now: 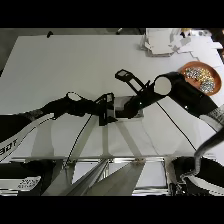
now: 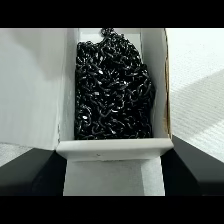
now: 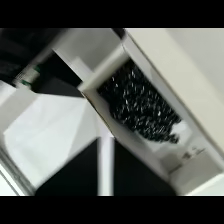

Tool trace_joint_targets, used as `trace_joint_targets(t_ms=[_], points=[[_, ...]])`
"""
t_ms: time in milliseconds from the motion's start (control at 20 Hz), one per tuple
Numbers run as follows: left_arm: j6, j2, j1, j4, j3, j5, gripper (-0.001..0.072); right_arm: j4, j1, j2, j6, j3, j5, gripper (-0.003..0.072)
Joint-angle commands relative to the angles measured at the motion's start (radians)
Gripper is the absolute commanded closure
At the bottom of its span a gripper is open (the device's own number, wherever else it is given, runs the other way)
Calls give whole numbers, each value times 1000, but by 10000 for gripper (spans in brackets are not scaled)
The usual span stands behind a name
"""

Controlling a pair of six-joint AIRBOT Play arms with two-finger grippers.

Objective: Fold the box and place the chain.

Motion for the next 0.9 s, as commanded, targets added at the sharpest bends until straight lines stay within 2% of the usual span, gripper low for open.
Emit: trace_joint_targets(t_ms=[0, 150, 250, 450, 550, 650, 700, 750, 800, 850], points=[[0, 0, 0, 0, 0, 0, 559, -19, 0, -3, -83, 143, 17, 674], [0, 0, 0, 0, 0, 0, 558, -92, -47, -13, -133, 181, -72, 674], [0, 0, 0, 0, 0, 0, 558, -67, -99, -64, -202, 181, -90, 674], [0, 0, 0, 0, 0, 0, 559, -10, -145, -210, -612, 181, -17, 675], [0, 1, 0, 0, 0, 0, 559, 80, -149, -222, -791, 181, 34, 675], [0, 0, 0, 0, 0, 0, 559, 138, -148, -219, -859, 180, 74, 670], [0, 0, 0, 0, 0, 0, 559, 140, -148, -217, -862, 177, 88, 633], [0, 1, 0, 0, 0, 0, 558, 140, -148, -215, -857, 172, 95, 489], [0, 0, 0, 0, 0, 0, 558, 140, -148, -212, -856, 165, 101, 454], [0, 0, 0, 0, 0, 0, 558, 143, -148, -203, -856, 151, 105, 454]])
